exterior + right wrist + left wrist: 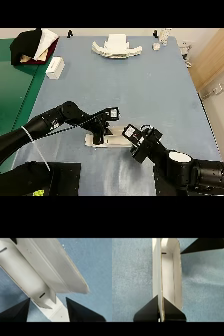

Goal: Fold the box.

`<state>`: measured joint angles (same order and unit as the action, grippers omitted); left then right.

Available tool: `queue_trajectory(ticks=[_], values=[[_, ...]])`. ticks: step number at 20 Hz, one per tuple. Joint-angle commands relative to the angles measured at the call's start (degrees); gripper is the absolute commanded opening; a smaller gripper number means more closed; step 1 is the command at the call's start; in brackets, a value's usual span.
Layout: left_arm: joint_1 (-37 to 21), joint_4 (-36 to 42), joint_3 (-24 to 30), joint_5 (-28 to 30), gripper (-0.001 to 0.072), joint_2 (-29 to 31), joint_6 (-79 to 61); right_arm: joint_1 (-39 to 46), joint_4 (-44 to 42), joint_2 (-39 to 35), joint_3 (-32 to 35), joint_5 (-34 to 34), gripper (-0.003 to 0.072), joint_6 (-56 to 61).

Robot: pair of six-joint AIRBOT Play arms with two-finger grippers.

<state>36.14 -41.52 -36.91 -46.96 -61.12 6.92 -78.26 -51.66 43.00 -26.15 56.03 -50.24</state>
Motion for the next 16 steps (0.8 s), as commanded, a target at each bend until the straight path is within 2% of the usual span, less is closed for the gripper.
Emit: queue_trajectory(ticks=[1,7,10,13,16], values=[[-0.04,0.0,0.02,0.0,0.0013,0.0,0.0,4.31,-2.51,-0.72,0.17,-3.19,0.072,-8.11],[-0.04,0.0,0.02,-0.02,0.0013,0.0,0.0,20.79,-26.27,-3.08,0.31,-11.65,0.072,-43.32],[-0.04,0.0,0.02,0.0,0.0013,0.0,0.0,30.4,-45.31,-3.08,1.49,-14.1,0.072,-68.15],[-0.04,0.0,0.02,0.0,0.0013,0.0,0.0,41.51,-65.92,-3.08,2.69,-11.23,0.072,-94.73],[-0.04,0.0,0.02,0.0,0.0013,0.0,0.0,49.37,-76.28,-1.6,3.26,-4.9,0.072,-111.62]])
